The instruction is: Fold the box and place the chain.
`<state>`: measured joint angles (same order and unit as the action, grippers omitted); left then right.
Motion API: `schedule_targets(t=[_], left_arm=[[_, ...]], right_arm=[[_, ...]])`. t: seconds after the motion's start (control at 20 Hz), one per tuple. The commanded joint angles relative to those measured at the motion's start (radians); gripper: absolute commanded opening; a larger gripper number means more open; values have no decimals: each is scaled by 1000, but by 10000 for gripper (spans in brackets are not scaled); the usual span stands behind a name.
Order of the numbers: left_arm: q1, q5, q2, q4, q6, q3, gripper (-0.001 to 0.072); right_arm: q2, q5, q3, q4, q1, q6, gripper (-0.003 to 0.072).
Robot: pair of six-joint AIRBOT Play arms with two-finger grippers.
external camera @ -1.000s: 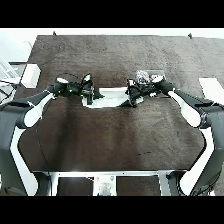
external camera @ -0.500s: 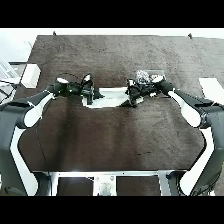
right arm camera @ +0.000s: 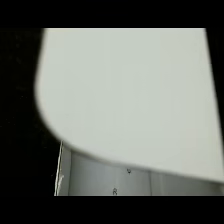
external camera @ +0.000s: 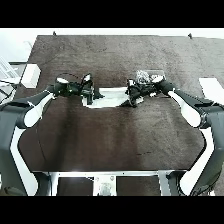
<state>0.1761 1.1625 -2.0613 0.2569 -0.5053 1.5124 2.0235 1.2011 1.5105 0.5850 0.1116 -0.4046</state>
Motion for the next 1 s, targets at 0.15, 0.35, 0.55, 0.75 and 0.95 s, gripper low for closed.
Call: schedule_targets(t=[0.15, 0.35, 0.55, 0.75, 0.95], left_arm=[[1, 16, 1, -3, -1, 3, 429], [-9, 36, 24, -8, 0, 3, 408], [-64, 115, 77, -8, 32, 5, 407], [-147, 289, 152, -19, 37, 32, 401], [-167, 445, 229, -25, 137, 68, 15]], right_arm=[[0, 0, 0, 0, -1, 0, 438], [0, 0, 0, 0, -1, 0, 438], [0, 0, 0, 0, -1, 0, 438], [0, 0, 0, 0, -1, 0, 438], [0, 0, 0, 0, -1, 0, 438]])
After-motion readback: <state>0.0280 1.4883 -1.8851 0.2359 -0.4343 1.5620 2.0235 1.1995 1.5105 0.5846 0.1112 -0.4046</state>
